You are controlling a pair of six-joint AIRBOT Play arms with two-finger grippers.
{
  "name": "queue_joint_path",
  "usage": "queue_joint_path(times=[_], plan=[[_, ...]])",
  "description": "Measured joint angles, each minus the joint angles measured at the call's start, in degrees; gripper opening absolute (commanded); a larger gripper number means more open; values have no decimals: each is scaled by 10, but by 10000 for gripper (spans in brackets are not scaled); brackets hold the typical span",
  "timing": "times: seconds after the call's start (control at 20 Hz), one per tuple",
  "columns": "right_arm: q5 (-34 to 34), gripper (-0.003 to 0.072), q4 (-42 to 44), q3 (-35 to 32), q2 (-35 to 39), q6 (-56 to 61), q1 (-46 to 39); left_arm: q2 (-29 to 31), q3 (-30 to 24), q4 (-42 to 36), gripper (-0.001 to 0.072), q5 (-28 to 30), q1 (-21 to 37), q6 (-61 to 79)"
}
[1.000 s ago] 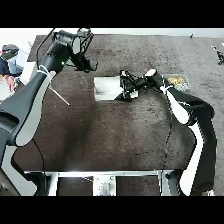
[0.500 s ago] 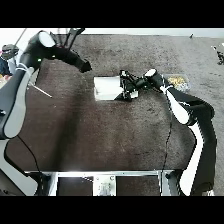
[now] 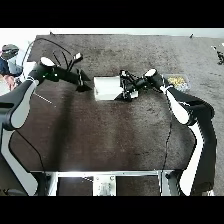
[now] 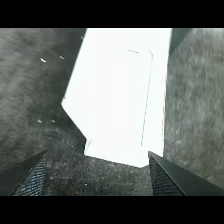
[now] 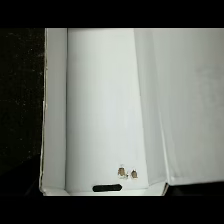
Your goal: Fold the box and place the chain.
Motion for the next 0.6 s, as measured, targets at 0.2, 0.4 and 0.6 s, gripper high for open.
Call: queue_joint_path(times=[0.2,0.4,0.6], plan=[[0,451,0,0,0,0,0,-26,-7,-17,720,-16,-1,92],[0,451,0,0,0,0,0,-37,-8,-23,720,-17,0,146],[0,451,0,0,0,0,0,-54,-9,-26,720,-25,-1,187]])
